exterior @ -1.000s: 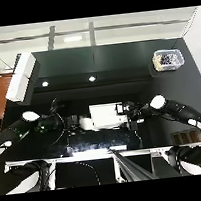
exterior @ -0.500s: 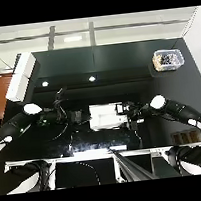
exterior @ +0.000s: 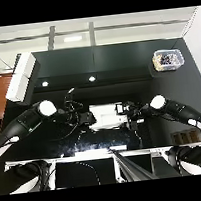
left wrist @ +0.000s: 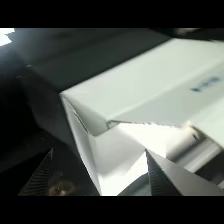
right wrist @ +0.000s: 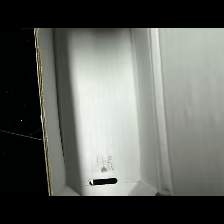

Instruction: Fold the box and place the chain.

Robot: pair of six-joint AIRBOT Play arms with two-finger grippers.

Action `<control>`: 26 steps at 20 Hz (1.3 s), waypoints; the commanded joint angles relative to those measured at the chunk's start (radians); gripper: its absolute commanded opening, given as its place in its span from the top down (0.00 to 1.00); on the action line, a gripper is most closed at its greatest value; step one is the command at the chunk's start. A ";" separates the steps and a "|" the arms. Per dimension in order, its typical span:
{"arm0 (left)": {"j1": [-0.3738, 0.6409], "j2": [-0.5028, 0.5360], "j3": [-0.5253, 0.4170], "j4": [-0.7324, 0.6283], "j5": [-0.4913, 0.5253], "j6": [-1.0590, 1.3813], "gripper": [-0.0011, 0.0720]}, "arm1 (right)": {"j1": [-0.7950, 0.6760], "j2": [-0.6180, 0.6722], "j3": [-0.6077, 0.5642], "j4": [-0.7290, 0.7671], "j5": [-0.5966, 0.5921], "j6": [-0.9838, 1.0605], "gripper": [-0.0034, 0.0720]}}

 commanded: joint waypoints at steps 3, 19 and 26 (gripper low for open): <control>-0.104 -0.001 0.058 0.189 0.064 -0.266 0.05 | 0.000 0.000 -0.001 0.003 -0.006 0.004 0.37; -0.249 -0.127 0.145 0.440 -0.044 -0.543 0.06 | 0.000 0.000 0.000 0.003 -0.011 0.009 0.37; -0.323 -0.162 0.240 0.652 -0.103 -0.774 0.43 | 0.000 0.000 0.000 0.003 -0.011 0.009 0.37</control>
